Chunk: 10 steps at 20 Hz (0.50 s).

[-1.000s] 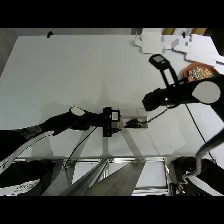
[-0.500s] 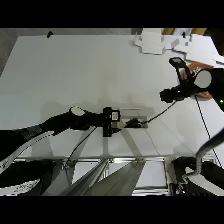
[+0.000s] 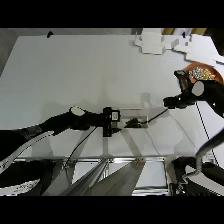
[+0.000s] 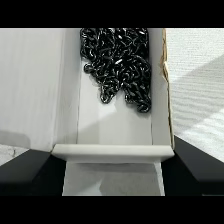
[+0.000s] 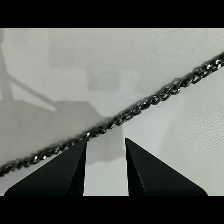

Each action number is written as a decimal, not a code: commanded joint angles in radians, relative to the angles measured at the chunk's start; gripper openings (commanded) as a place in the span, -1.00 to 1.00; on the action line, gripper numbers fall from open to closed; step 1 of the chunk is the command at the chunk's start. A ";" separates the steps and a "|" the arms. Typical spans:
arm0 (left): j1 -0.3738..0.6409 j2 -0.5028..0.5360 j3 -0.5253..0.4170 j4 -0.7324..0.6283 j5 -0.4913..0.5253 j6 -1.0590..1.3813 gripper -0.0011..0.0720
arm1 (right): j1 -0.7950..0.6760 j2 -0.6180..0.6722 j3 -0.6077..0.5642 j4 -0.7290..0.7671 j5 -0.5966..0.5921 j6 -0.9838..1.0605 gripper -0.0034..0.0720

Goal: Fold the box and place the chain.

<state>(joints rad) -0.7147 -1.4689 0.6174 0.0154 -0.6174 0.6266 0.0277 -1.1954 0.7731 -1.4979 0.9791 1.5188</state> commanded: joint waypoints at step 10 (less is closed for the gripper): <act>0.000 0.000 0.000 0.000 0.000 0.000 -0.59 | -0.009 -0.114 -0.014 -0.005 -0.050 0.003 -0.21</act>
